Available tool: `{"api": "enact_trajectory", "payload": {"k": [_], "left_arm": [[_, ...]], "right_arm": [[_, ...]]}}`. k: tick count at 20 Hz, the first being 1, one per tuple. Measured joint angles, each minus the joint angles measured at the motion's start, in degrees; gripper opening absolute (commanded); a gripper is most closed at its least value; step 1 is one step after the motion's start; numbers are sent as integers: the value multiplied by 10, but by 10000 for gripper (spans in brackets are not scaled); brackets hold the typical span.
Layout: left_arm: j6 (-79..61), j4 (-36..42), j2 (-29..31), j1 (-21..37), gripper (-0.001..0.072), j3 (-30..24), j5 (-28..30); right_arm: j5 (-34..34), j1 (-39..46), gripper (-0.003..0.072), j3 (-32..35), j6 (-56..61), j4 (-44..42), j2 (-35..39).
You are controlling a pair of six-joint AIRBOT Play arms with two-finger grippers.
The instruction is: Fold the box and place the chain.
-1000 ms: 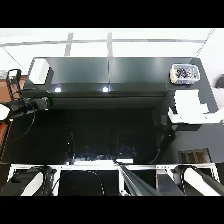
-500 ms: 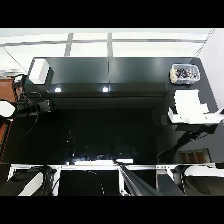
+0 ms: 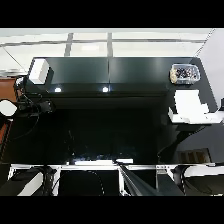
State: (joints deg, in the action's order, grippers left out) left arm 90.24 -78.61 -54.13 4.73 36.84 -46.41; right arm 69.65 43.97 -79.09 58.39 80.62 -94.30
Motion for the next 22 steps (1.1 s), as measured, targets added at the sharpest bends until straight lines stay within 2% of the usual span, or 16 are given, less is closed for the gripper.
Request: {"api": "enact_trajectory", "payload": {"k": [4, 6, 10, 13, 16, 19, 22], "left_arm": [[2, 0, 0, 0, 713, 0, 0], [2, 0, 0, 0, 713, 0, 0], [2, 0, 0, 0, 713, 0, -9], [-2, 7, 0, 0, 713, 0, -32], [-16, 21, 0, 0, 713, 0, -56], [-26, 43, -1, 0, 713, 0, -69], [-66, 105, -6, 0, 713, 0, -72]], "right_arm": [[58, -28, 12, -5, 24, 38, 0], [86, -44, 13, -7, 31, 31, 10], [124, -78, 13, -1, 34, -71, 51], [114, -110, 13, 43, 21, -167, 113], [56, -148, 13, 148, -22, -280, 200], [-34, -197, 13, 308, -90, -415, 302], [-134, -265, 13, 465, -163, -566, 391]]}}
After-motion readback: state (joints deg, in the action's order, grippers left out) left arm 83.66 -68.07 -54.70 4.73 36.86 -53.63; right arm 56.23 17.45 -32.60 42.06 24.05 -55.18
